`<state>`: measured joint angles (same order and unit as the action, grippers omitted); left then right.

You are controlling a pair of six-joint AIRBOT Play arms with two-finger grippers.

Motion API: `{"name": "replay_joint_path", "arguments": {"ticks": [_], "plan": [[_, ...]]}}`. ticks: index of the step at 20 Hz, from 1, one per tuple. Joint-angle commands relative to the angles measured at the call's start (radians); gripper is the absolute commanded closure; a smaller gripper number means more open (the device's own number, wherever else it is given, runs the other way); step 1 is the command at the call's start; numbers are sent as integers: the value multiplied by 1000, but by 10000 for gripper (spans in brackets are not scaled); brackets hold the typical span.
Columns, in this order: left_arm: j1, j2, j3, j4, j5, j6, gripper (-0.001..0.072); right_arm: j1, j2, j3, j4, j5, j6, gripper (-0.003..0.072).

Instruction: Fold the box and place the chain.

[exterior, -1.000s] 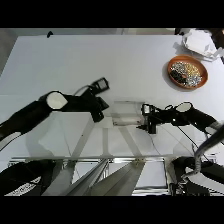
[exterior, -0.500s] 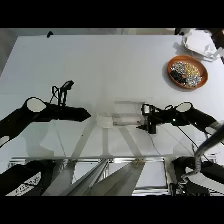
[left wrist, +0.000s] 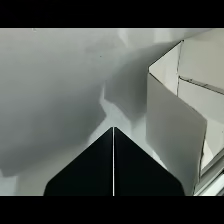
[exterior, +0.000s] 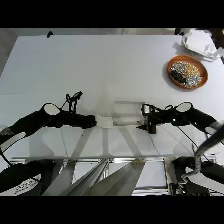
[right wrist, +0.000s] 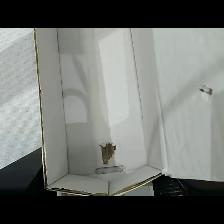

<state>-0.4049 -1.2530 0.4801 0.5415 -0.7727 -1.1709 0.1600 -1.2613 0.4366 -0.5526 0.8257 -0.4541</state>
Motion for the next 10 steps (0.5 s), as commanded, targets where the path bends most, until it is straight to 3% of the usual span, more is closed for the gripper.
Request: {"name": "replay_joint_path", "arguments": {"ticks": [1, 4, 10], "plan": [[-60, -17, 2, -45, 73, 5, 706, 0, 0, 0, 0, 0, 0, 328], [-90, -28, 2, -63, 125, 7, 706, 0, 0, 0, 0, 0, 0, 328], [-148, -13, 16, -116, 129, 80, 702, 0, 0, 0, 0, 0, 0, 328]]}}
